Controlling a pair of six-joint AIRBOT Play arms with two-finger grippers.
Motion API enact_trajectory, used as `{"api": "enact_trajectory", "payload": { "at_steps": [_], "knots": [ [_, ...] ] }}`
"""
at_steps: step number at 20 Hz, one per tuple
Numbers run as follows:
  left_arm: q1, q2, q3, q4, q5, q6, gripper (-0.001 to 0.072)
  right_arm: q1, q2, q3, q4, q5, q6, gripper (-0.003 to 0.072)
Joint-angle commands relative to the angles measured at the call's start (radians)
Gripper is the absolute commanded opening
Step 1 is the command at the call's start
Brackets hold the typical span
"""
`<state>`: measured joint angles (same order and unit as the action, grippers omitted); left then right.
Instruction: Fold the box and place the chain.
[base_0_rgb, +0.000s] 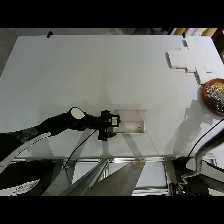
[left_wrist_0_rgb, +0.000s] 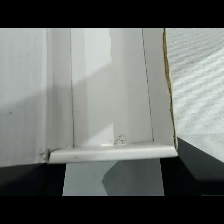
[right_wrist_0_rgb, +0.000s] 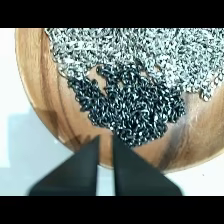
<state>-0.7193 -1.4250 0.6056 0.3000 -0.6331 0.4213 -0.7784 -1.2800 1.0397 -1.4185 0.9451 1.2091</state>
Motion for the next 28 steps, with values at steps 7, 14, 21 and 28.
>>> {"api": "enact_trajectory", "payload": {
  "at_steps": [7,14,21,28],
  "knots": [
    [0.001,0.001,0.000,0.000,0.000,0.000,0.0389,-0.065,-0.092,-0.004,-0.086,0.011,0.019,0.0195],
    [0.001,0.001,0.000,0.000,0.000,0.000,0.0389,-0.071,-0.121,-0.004,-0.131,-0.051,-0.007,0.0188],
    [0.001,0.001,0.000,0.000,0.000,0.000,0.0389,-0.070,-0.162,-0.003,-0.125,-0.076,-0.044,0.0186],
    [0.001,0.001,0.000,0.000,0.000,0.000,0.0388,-0.070,-0.200,-0.003,-0.114,-0.090,-0.085,0.0182]
  ]
}}
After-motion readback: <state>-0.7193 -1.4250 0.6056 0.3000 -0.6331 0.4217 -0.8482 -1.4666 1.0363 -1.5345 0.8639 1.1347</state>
